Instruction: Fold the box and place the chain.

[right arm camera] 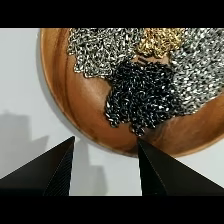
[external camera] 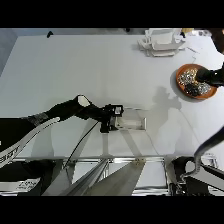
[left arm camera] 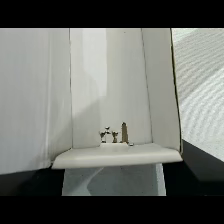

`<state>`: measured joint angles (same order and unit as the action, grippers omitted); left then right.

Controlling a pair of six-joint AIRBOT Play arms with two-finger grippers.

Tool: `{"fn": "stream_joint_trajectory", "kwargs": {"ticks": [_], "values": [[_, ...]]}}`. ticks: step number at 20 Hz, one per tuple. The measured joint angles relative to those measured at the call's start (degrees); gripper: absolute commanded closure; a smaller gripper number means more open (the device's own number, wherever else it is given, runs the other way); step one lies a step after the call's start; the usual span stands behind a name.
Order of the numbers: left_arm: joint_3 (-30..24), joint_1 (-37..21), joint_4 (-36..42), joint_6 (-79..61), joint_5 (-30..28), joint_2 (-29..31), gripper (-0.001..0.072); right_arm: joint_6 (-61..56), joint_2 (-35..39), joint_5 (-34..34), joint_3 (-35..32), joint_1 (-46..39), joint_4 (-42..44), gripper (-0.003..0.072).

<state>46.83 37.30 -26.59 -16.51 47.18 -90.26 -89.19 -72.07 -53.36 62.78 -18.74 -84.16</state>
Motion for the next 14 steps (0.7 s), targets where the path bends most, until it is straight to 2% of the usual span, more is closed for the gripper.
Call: {"fn": "stream_joint_trajectory", "kwargs": {"ticks": [5, 6, 7, 14], "values": [[0.0, 0.0, 0.0, 0.0, 0.0, 0.0, 0.0562, 3.3, -5.6, 1.6, 0.0, -3.7, 6.8, 0.0294], [0.0, 0.0, 0.0, 0.0, 0.0, 0.0, 0.0562, 3.7, -6.4, 2.0, 0.0, -3.9, 7.1, 0.0333], [0.0, 0.0, 0.0, 0.0, 0.0, 0.0, 0.0562, 4.0, -7.0, 2.3, 0.0, -4.1, 7.2, 0.0361], [0.0, 0.0, 0.0, 0.0, 0.0, 0.0, 0.0562, 4.9, -10.9, 3.5, 0.1, -5.0, 4.0, 0.0361]]}}
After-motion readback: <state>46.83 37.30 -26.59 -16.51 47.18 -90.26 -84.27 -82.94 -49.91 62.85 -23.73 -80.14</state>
